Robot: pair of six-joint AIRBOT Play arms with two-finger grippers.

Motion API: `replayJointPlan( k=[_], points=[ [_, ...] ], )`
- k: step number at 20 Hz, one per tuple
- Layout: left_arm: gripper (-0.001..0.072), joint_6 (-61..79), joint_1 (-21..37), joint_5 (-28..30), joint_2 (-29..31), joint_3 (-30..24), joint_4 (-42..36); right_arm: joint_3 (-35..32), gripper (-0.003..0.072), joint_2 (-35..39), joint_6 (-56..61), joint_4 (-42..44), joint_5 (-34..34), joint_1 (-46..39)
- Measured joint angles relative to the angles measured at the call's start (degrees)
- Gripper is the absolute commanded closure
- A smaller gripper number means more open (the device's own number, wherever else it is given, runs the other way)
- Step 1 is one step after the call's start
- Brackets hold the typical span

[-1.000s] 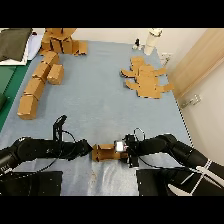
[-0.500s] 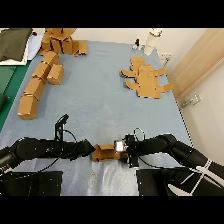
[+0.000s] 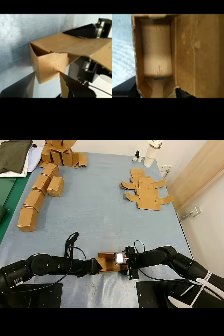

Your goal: Fold the box.

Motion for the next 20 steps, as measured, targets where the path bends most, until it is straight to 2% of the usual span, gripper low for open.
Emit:
replayJointPlan(
  k=[2,3,4,5,6,7,8,13,15,17,19,20],
  points=[
    [0.0237,0.15,-1.03,2.95,-0.94,0.37,-0.28,0.0,0.022,0.0,0.02,0.0,0.0,0.0],
    [0.032,0.2,-1.38,3.89,-1.38,0.63,-0.42,0.0,0.0221,0.0,0.02,0.0,0.0,0.0],
    [0.0356,0.26,-1.66,4.37,-1.95,1.01,-0.48,0.0,0.0221,0.0,0.02,0.0,0.0,0.0],
    [0.0354,0.33,-1.77,4.76,-2.6,1.46,-0.26,0.0,0.0221,0.0,0.04,-0.02,0.0,-0.02],
    [0.0287,0.31,-1.88,4.74,-3.43,2.14,-0.04,0.02,0.0221,0.0,0.15,-0.04,0.0,-0.07],
    [0.0044,0.33,-1.99,4.61,-4.28,2.82,0.24,0.02,0.0221,0.0,0.13,-0.07,-0.02,-0.07],
    [0.0009,0.39,-2.03,4.81,-5.31,3.52,0.28,0.02,0.0221,0.0,0.0,-0.07,0.04,-0.07],
    [0.001,0.5,-2.23,3.91,-7.82,5.05,0.44,0.0,0.0221,0.0,0.0,0.0,-0.13,0.0],
    [0.0068,0.5,-2.25,3.74,-8.17,5.27,0.22,0.0,0.0221,0.0,0.0,-0.02,-0.13,0.0],
    [0.007,0.46,-2.25,3.41,-8.33,5.53,0.44,0.0,0.0221,0.0,0.0,-0.04,-0.11,0.0],
    [0.0118,-1.05,-2.25,2.71,-8.46,6.32,2.32,0.0,0.0221,0.0,0.0,-0.02,-0.04,-0.02],
    [0.0118,-2.99,-2.25,2.29,-8.55,6.99,4.55,0.0,0.0221,0.0,0.02,-0.04,0.04,-0.07]
  ],
)
